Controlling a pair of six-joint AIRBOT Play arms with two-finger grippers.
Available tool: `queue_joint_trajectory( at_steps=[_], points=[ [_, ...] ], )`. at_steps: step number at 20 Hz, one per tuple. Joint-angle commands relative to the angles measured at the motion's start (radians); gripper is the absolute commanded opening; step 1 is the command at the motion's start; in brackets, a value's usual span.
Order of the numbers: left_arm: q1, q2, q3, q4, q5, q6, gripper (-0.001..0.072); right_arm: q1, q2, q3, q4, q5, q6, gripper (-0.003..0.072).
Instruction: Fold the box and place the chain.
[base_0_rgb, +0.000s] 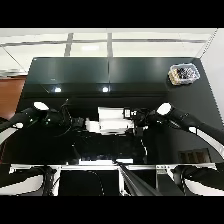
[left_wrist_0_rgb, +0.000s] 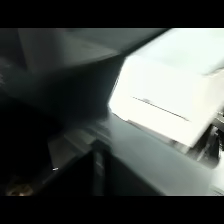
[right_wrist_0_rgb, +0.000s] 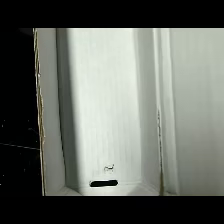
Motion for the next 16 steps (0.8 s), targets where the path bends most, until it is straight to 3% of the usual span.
queue_joint_trajectory(
  at_steps=[1,2,3,10,12,16],
  points=[
    [0.002,-0.004,0.034,-0.024,-0.068,0.034,0.0385,0.001,-0.001,0.001,0.000,0.000,0.000,0.0079],
    [0.002,-0.004,0.043,-0.031,-0.081,0.034,0.0511,0.001,-0.001,0.001,0.000,0.000,0.000,0.0079],
    [-0.003,-0.004,0.048,-0.049,-0.085,0.035,0.0557,0.001,-0.001,0.001,0.000,0.000,0.000,0.0080],
    [-0.143,-0.004,0.144,-0.073,-0.073,0.040,0.0554,0.001,-0.001,0.001,0.000,0.000,0.000,0.0079],
    [-0.194,-0.004,0.190,0.005,-0.030,-0.058,0.0492,0.001,-0.001,0.001,0.000,0.000,0.000,0.0079],
    [-0.292,-0.004,0.271,0.160,0.035,-0.327,0.0491,0.001,-0.001,0.001,0.000,0.000,0.000,0.0079]
  ],
)
